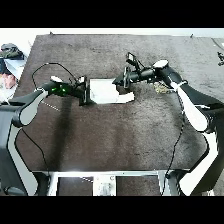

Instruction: Fold the box and place the chain.

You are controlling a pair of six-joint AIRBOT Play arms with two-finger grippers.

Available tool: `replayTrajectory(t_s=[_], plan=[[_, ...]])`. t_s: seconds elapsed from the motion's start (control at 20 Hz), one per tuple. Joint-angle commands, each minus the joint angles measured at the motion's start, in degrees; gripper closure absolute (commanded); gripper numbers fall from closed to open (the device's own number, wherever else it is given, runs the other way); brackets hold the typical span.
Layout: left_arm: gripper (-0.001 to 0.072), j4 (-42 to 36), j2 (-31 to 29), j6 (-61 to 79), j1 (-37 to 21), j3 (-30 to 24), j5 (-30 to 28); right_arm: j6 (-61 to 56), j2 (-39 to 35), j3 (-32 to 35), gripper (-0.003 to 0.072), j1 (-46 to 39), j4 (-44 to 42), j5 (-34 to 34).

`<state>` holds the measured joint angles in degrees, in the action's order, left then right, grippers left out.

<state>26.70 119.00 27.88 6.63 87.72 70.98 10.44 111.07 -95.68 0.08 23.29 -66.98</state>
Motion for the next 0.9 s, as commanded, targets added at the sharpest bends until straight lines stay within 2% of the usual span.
replayTrajectory(t_s=[0.0,0.25,0.5,0.85], plan=[[0.0249,0.02,0.04,0.00,-0.02,0.00,-0.02,-0.17,1.11,-0.02,0.0701,1.99,-0.61,7.23],[0.0249,0.02,0.04,0.00,-0.02,0.00,0.00,-0.17,3.45,-0.02,0.0701,2.21,-0.31,13.62],[0.0248,0.02,0.04,0.00,-0.02,0.00,-0.02,-0.20,4.98,-0.02,0.0701,2.23,6.62,13.44],[0.0249,0.02,0.04,0.00,-0.02,0.00,-0.02,-0.17,5.90,-0.04,0.0701,2.21,6.97,13.03]])
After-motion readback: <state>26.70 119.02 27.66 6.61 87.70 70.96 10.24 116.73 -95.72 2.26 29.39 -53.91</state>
